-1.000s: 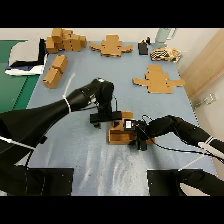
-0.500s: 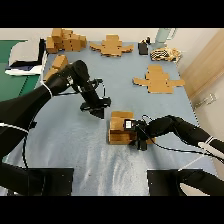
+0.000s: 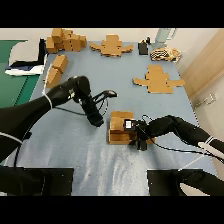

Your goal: Fold the box.

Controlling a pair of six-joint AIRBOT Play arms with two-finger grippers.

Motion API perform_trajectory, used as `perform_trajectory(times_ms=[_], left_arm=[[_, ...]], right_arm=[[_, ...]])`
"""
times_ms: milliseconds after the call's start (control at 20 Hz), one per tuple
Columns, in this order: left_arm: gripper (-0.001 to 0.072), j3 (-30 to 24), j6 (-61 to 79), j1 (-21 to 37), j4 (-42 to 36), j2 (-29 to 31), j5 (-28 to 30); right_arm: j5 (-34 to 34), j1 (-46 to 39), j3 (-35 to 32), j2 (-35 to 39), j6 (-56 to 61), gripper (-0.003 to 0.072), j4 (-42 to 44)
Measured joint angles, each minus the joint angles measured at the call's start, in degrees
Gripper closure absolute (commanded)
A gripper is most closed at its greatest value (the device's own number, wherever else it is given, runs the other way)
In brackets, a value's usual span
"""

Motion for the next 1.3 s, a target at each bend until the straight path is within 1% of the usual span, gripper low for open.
perform_trajectory(times_ms=[50, 100, 150, 200, 350, 400, 550, 700, 900, 1300], left_arm=[[0.0696, -3.02, 4.98, 0.44, -2.27, 1.14, 3.13], [0.0639, -6.29, 12.17, 0.92, -5.31, 2.38, 5.77], [0.0204, -9.35, 20.04, 1.57, -8.55, 3.65, 7.54], [0.0027, -12.55, 28.98, 2.14, -12.31, 5.01, 9.01], [0.0025, -20.31, 48.19, 3.30, -21.62, 7.65, 12.87], [0.0009, -22.12, 51.76, 3.37, -23.69, 8.13, 14.25], [0.0008, -25.59, 58.40, 2.49, -27.85, 8.83, 19.30], [0.0008, -26.91, 61.29, 0.37, -31.32, 8.94, 23.76], [0.0008, -27.50, 62.75, -2.12, -34.47, 8.85, 27.43], [0.0009, -27.58, 63.12, -3.96, -36.33, 7.72, 30.16]], right_arm=[[0.00, 0.00, 0.00, 0.00, 0.00, 0.0244, 0.00], [0.00, 0.00, 0.00, 0.00, 0.00, 0.0244, 0.00], [0.00, 0.00, 0.00, 0.00, 0.00, 0.0245, 0.00], [0.00, 0.00, 0.00, 0.00, 0.00, 0.0244, 0.00], [0.00, 0.00, 0.00, 0.00, 0.00, 0.0244, 0.00], [0.00, 0.00, 0.00, 0.00, 0.00, 0.0244, 0.00], [0.00, 0.00, 0.00, 0.00, 0.00, 0.0245, 0.00], [0.00, 0.00, 0.00, 0.00, -0.02, 0.0245, 0.00], [0.00, 0.00, 0.00, 0.00, 0.00, 0.0244, 0.00], [-0.02, 0.00, 0.00, 0.00, 0.00, 0.0245, 0.00]])
